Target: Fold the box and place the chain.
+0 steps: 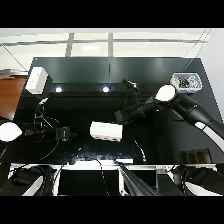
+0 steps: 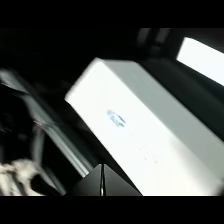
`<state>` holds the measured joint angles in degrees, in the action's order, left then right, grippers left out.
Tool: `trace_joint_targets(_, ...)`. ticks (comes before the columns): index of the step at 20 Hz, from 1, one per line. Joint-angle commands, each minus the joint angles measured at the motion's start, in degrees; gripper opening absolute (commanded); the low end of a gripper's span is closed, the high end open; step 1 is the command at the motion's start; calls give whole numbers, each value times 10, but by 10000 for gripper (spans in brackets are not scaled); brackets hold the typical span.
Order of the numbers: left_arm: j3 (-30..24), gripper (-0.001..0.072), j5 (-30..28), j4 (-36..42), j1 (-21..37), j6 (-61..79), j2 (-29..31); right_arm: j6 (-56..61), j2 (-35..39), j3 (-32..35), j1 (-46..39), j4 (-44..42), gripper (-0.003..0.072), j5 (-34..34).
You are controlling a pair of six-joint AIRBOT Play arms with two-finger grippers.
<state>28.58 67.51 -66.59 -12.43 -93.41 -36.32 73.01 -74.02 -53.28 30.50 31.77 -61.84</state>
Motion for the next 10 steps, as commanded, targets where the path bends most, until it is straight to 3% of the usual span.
trace_joint_targets(1, 0, 696, 0, 0, 0, 0, -3, -36, -40, 26, 28, -125, 20, 40)
trace_joint_targets(10, 0, 696, 4, 0, 0, 0, -7, -36, -64, 26, 5, -87, 20, -12)
